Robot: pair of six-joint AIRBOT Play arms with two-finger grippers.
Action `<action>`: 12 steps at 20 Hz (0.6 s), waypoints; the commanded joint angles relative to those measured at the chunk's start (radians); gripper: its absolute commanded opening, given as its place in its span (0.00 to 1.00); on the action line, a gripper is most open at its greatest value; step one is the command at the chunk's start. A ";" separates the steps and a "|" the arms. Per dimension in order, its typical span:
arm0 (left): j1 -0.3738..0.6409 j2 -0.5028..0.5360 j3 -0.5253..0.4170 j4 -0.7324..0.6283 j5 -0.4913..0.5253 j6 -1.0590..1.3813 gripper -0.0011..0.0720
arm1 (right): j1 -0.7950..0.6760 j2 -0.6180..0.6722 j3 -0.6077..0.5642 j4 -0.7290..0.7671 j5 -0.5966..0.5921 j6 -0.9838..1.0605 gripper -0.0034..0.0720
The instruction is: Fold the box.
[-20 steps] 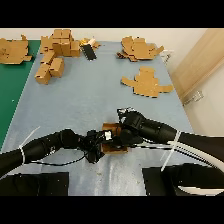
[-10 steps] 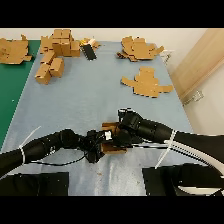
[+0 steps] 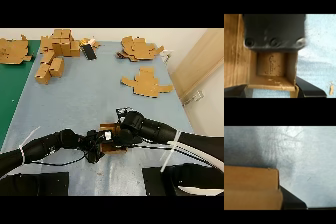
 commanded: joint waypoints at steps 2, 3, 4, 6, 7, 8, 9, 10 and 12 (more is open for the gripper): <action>0.000 0.000 0.001 -0.001 0.000 0.000 0.74 | -0.005 0.080 0.000 -0.025 -0.040 0.046 0.37; 0.000 0.000 0.001 0.000 0.000 0.000 0.74 | -0.009 0.087 0.000 -0.037 -0.061 0.058 0.49; 0.000 0.000 0.001 -0.001 0.000 0.000 0.74 | -0.010 0.086 0.000 -0.047 -0.085 0.060 0.54; 0.000 0.000 0.001 -0.001 0.000 0.000 0.74 | -0.009 0.088 0.000 -0.056 -0.115 0.059 0.54; 0.000 0.000 0.001 -0.001 0.000 0.000 0.74 | -0.008 0.095 0.000 -0.058 -0.110 0.058 0.54; 0.000 0.000 0.000 -0.001 0.000 0.000 0.74 | -0.006 0.110 0.000 -0.058 -0.100 0.058 0.54; 0.000 0.000 0.000 0.000 0.000 0.000 0.74 | -0.006 0.131 0.000 -0.058 -0.087 0.058 0.53; 0.000 0.000 0.001 0.000 0.000 0.000 0.74 | -0.006 0.159 0.000 -0.058 -0.079 0.058 0.53; 0.000 0.000 0.001 -0.001 0.000 0.000 0.74 | -0.007 0.225 0.000 -0.058 -0.080 0.060 0.47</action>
